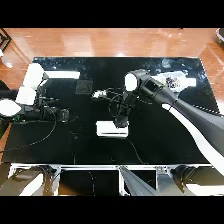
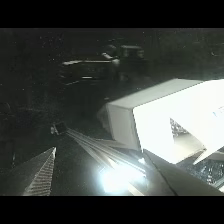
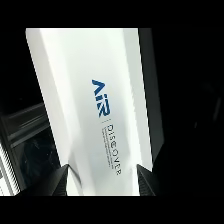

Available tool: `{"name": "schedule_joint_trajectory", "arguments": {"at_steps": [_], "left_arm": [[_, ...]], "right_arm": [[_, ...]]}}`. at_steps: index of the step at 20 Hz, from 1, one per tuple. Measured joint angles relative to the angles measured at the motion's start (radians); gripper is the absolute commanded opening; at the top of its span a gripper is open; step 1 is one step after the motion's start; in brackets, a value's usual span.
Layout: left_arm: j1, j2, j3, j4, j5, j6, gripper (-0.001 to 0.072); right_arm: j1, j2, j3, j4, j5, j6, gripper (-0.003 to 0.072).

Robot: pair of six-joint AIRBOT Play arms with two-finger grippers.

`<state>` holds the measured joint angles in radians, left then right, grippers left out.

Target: Fold the box and place the chain.

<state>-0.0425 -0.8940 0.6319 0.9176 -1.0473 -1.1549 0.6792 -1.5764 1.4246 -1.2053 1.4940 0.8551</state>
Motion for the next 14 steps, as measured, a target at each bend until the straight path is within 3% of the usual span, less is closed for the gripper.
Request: {"name": "schedule_joint_trajectory", "arguments": {"at_steps": [2,3,7,8,12,13,14], "left_arm": [[0.000,0.000,0.000,0.000,0.000,0.000,0.0640],[0.000,0.000,0.000,0.000,0.000,0.000,0.0640],[0.000,0.000,0.000,0.000,0.000,0.000,0.0640],[0.000,0.000,0.000,0.000,0.000,0.000,0.0640],[0.000,0.000,0.000,0.000,0.000,0.000,0.0640],[0.000,0.000,0.000,0.000,0.000,0.000,0.0640],[0.000,0.000,0.000,0.000,0.000,0.000,0.0640]], "right_arm": [[0.002,0.008,0.000,-0.009,-0.009,0.006,0.0465],[0.003,0.011,0.000,-0.014,-0.012,0.011,0.0414],[0.011,0.016,0.000,-0.024,-0.021,0.032,0.0407],[0.014,0.016,0.000,-0.026,-0.022,0.039,0.0340],[0.035,0.017,0.000,-0.028,-0.032,0.051,0.0319],[0.040,0.017,0.000,-0.033,-0.036,0.055,0.0242],[0.045,0.017,0.000,-0.041,-0.040,0.059,0.0243]]}}
